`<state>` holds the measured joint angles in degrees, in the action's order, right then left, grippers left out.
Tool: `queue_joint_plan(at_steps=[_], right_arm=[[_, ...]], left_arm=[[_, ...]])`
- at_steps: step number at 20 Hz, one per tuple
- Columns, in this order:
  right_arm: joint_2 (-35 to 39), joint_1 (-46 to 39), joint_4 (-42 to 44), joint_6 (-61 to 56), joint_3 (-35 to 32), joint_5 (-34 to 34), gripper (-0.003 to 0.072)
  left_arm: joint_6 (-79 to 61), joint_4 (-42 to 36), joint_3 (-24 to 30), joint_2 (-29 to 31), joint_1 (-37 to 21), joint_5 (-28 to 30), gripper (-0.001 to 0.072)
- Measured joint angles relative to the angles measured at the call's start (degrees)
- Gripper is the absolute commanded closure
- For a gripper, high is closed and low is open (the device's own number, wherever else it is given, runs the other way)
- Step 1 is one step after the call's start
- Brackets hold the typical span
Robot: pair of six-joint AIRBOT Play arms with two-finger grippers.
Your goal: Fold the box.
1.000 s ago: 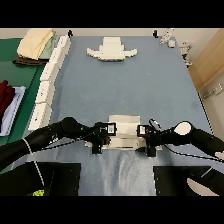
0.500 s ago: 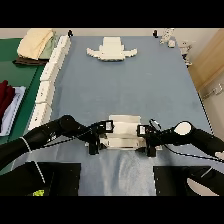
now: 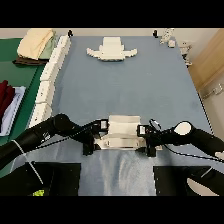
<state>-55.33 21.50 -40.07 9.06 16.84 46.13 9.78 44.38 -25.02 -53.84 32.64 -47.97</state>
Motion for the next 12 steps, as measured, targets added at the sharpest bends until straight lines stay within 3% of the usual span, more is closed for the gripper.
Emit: queue_joint_plan(at_steps=[2, 4, 12], right_arm=[[0.00, 0.00, 0.00, 0.00, 0.00, 0.02, 0.0178], [0.00, 0.00, 0.00, 0.00, 0.00, 0.02, 0.0178], [0.00, 0.00, 0.00, 0.00, 0.00, 0.00, 0.0178]], left_arm=[[0.52, 0.44, 0.24, 0.11, -0.07, 0.04, 0.0231], [0.46, 0.39, 0.37, 0.17, -0.13, 1.70, 0.0362], [-7.21, -4.68, 0.13, -0.15, 1.16, 6.71, 0.0363]])
